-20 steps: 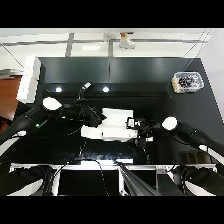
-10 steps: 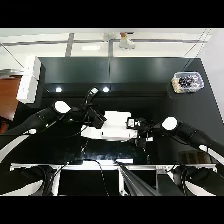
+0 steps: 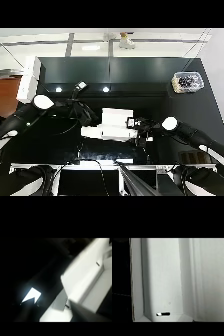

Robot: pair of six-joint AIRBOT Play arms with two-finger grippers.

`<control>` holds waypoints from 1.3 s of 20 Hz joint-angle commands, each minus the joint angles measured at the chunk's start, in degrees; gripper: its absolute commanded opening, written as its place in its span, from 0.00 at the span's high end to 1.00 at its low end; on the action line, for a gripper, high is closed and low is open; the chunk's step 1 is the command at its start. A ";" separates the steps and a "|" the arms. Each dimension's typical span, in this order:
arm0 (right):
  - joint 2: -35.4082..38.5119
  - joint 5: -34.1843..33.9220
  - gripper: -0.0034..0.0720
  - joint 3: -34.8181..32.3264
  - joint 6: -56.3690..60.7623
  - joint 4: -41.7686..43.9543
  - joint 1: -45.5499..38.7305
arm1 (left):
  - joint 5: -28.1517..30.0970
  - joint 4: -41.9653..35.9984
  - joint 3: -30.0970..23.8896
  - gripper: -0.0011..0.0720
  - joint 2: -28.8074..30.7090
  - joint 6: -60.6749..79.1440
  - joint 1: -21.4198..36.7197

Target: Fold the box and place the chain.

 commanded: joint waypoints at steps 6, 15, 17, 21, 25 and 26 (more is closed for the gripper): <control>-0.02 0.11 0.51 0.00 0.00 -0.04 0.00 | -6.84 11.43 -0.96 0.01 1.73 20.09 -3.30; -0.02 0.11 0.51 0.00 0.00 -0.04 0.00 | 1.86 8.92 -4.81 0.16 -0.63 21.46 -8.17; -0.02 0.11 0.51 0.00 0.00 -0.07 0.00 | 3.67 8.96 -4.85 0.16 -0.66 21.92 -8.52; -0.02 0.11 0.51 0.00 0.00 -0.07 0.00 | 5.99 8.48 -4.83 0.16 -0.66 24.59 -10.03; -0.02 0.09 0.51 0.00 0.00 -0.07 0.00 | 5.62 7.78 -4.83 0.17 -0.66 27.10 -11.47; -0.02 0.09 0.51 0.00 0.00 -0.07 0.00 | 5.64 7.74 -4.83 0.26 -0.66 27.45 -11.96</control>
